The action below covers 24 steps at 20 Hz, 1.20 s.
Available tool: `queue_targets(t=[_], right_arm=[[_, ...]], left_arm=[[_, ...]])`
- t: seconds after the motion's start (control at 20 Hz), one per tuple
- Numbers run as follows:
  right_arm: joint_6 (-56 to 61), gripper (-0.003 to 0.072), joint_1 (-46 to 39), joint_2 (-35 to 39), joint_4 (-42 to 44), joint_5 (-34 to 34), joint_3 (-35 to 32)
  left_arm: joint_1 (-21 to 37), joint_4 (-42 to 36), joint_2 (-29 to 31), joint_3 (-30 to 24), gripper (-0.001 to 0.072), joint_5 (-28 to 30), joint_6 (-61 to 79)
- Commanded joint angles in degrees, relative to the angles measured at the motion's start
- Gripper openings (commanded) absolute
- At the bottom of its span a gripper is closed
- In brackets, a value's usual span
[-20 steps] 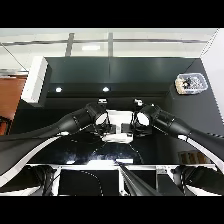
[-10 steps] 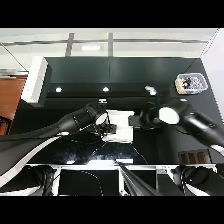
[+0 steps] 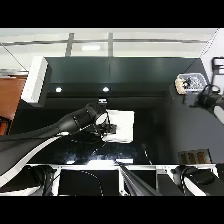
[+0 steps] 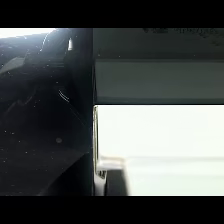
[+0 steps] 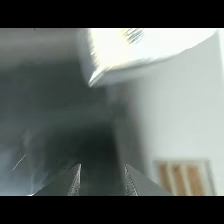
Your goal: Fold the box and place the chain.
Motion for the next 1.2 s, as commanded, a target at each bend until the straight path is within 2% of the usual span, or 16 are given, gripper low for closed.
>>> queue_targets(t=[0.0, 0.1, 0.15, 0.3, 0.4, 0.45, 0.5, 0.6, 0.7, 0.85, 1.1, 1.15], right_arm=[[7.8, 0.0342, -12.7, -3.2, -6.8, -17.3, -1.8], [12.4, 0.0342, -19.2, -9.3, -3.5, -22.9, -0.4], [12.5, 0.0342, -22.0, -13.0, 0.9, -23.9, 1.6], [6.5, 0.0341, -30.4, -25.0, 19.5, -23.4, 11.7], [0.3, 0.0342, -33.4, -32.3, 29.7, -19.5, 19.5], [-2.5, 0.043, -34.3, -36.3, 33.5, -16.0, 24.3], [-5.2, 0.0665, -34.9, -40.0, 36.7, -12.9, 28.4], [-15.2, 0.0678, -36.0, -46.4, 43.5, -7.3, 36.2], [-17.1, 0.0677, -36.6, -51.4, 41.8, -2.4, 42.7], [-13.7, 0.0675, -37.1, -56.6, 37.6, 0.8, 49.1], [-13.6, 0.0672, -37.5, -62.6, 37.7, 1.7, 52.7], [-13.6, 0.0613, -37.5, -63.5, 37.7, 1.8, 52.8]], left_arm=[[0.0, 0.0, 0.0, 0.0, 0.0024, 0.0, 0.0], [0.0, 0.0, 0.0, 0.0, 0.0024, 0.0, 0.0], [0.0, 0.0, 0.0, 0.0, 0.0024, 0.0, 0.0], [0.0, 0.0, 0.0, 0.0, 0.0024, 0.0, 0.0], [0.0, 0.0, 0.0, 0.0, 0.0024, 0.0, 0.0], [0.0, 0.0, 0.0, 0.0, 0.0024, 0.0, 0.0], [0.0, 0.0, 0.0, 0.0, 0.0024, 0.0, 0.0], [0.0, 0.0, 0.0, 0.0, 0.0024, 0.0, 0.0], [0.0, 0.0, 0.0, 0.0, 0.0024, 0.0, 0.0], [0.0, 0.0, 0.0, 0.0, 0.0024, -0.1, 0.0], [0.0, 0.0, 0.0, 0.0, 0.0024, -0.3, 0.0], [0.0, 0.0, 0.0, 0.0, 0.0024, -0.3, 0.0]])
